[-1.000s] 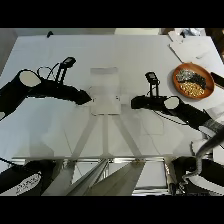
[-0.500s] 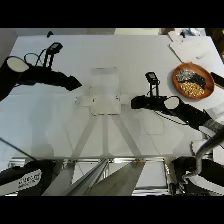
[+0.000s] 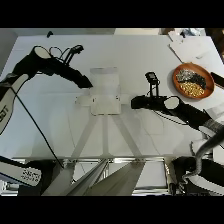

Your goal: Fold the box and place the chain.

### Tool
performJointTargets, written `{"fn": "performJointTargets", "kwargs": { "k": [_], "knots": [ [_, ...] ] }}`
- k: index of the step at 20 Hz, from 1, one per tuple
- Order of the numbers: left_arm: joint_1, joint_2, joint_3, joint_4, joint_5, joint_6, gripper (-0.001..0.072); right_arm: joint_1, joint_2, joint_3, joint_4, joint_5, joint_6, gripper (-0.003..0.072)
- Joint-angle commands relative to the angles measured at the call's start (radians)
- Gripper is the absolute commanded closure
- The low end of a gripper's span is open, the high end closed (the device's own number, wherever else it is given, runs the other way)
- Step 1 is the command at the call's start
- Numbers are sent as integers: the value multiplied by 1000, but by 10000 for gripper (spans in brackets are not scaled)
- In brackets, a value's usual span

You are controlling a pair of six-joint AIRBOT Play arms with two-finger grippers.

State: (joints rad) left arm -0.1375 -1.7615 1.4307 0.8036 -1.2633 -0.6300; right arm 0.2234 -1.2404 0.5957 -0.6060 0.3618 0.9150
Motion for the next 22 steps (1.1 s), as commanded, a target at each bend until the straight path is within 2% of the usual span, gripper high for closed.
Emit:
{"fn": "performJointTargets", "kwargs": {
  "k": [1,6,9,10,12,14,17,18,22],
  "knots": [
    [-28,-51,41,-51,-30,100,2,1,1,-1,0,0,0,673],
    [-56,-56,41,-61,-31,140,5,1,1,-1,0,0,0,673],
    [-77,-62,40,-10,-32,218,18,1,1,-1,0,0,0,673],
    [-81,-64,40,-2,-28,231,73,1,1,-1,0,0,0,673],
    [-82,-69,40,-3,-13,246,138,1,1,-1,0,0,0,673],
    [-82,-72,40,-3,-5,259,384,1,1,-1,0,0,0,673],
    [-82,-76,40,-3,3,272,662,1,1,-1,0,0,0,673],
    [-82,-76,40,-3,3,277,701,1,1,-1,0,0,0,673],
    [-82,-75,40,-3,3,298,702,1,1,-1,0,0,0,673]
  ]
}}
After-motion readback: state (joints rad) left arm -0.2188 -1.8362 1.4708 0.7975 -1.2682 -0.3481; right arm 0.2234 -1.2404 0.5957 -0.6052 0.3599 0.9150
